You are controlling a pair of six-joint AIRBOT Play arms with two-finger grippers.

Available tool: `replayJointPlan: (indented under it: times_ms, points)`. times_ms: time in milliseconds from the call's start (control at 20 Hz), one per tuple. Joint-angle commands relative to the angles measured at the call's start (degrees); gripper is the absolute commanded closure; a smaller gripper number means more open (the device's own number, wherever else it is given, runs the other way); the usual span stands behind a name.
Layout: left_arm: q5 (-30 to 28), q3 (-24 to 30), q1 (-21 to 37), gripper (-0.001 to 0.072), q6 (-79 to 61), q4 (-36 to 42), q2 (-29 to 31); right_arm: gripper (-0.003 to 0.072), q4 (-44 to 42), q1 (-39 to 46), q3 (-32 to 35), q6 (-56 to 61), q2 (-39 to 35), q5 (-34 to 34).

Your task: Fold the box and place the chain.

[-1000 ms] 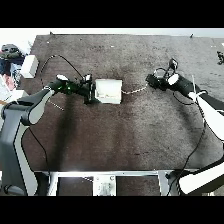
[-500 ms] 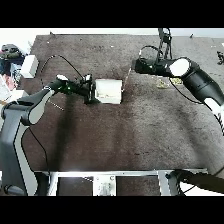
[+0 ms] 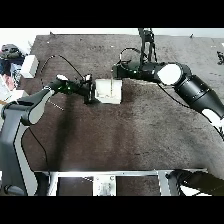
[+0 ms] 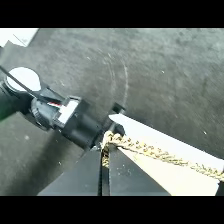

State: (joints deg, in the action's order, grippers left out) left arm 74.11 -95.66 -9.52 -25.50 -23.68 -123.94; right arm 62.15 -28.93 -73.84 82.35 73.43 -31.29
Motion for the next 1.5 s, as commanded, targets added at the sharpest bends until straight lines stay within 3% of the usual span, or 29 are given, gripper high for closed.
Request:
replayJointPlan:
  times_ms: [0, 550, 600, 650, 700, 1050, 1250, 1450]
  points:
    - [0.00, -0.04, -0.02, 0.0355, 0.00, -0.02, 0.02, 0.0674, -0.26, -1.40, 0.09, -0.07, 0.13, 3.32]
    - [0.02, -0.04, -0.02, 0.0355, 0.00, -0.02, 0.02, 0.0658, 0.42, -1.33, 6.05, 2.21, 10.03, 4.04]
    - [0.02, -0.04, -0.02, 0.0355, 0.00, -0.02, 0.02, 0.0489, 0.79, -1.18, 6.05, 2.80, 11.10, 4.63]
    - [0.00, -0.04, -0.02, 0.0355, 0.00, -0.02, 0.02, 0.0442, 1.46, -0.66, 6.05, 2.82, 11.85, 4.87]
    - [0.02, -0.04, -0.02, 0.0355, 0.00, -0.02, 0.02, 0.0442, 2.64, 0.37, 6.05, 2.99, 11.98, 4.72]
    - [0.02, -0.04, -0.02, 0.0355, 0.00, -0.02, 0.02, 0.0440, 9.03, 18.53, 7.48, 3.87, 10.03, -3.96]
    - [0.00, -0.04, -0.02, 0.0355, -0.02, 0.00, 0.02, 0.0440, 8.61, 29.94, 14.58, 9.51, 10.43, 2.21]
    - [0.00, -0.04, -0.02, 0.0355, -0.02, 0.00, 0.02, 0.0440, 3.37, 32.41, 14.86, 9.40, 14.69, 8.15]
